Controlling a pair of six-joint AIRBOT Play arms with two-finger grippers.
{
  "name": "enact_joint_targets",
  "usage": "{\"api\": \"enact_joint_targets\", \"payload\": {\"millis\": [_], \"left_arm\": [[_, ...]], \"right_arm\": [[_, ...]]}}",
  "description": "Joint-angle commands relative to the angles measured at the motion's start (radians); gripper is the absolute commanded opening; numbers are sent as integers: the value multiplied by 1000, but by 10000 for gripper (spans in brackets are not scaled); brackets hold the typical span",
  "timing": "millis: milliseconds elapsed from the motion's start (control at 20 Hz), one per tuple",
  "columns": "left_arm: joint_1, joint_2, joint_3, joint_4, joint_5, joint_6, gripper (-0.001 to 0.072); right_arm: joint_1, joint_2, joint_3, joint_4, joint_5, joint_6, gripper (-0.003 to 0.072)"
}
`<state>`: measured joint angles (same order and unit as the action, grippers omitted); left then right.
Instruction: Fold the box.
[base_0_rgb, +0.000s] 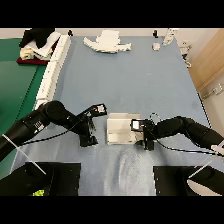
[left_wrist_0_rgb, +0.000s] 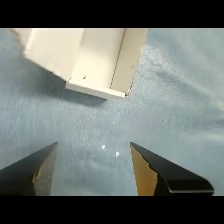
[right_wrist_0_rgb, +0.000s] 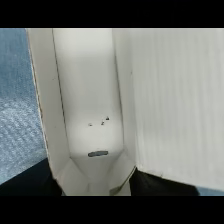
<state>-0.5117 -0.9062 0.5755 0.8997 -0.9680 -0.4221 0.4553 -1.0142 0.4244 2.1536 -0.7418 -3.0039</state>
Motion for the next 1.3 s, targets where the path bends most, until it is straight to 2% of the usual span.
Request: {"api": "enact_joint_targets", "payload": {"millis": [0, 150, 300, 650, 1250], "left_arm": [[-2, 3, -132, -164, 204, 338, 694], [-46, -28, -186, -239, 293, 462, 694], [-86, -87, -190, -341, 389, 525, 694], [-93, -136, -189, -557, 410, 726, 694], [-122, -204, -167, -547, 400, 749, 693]], "right_arm": [[0, -1, 0, 0, 0, 0, 453], [0, -1, 0, 0, 1, 0, 453], [0, -1, 0, 0, 0, 0, 453], [0, -1, 0, 0, 1, 0, 453], [0, -1, 0, 0, 0, 0, 453]]}}
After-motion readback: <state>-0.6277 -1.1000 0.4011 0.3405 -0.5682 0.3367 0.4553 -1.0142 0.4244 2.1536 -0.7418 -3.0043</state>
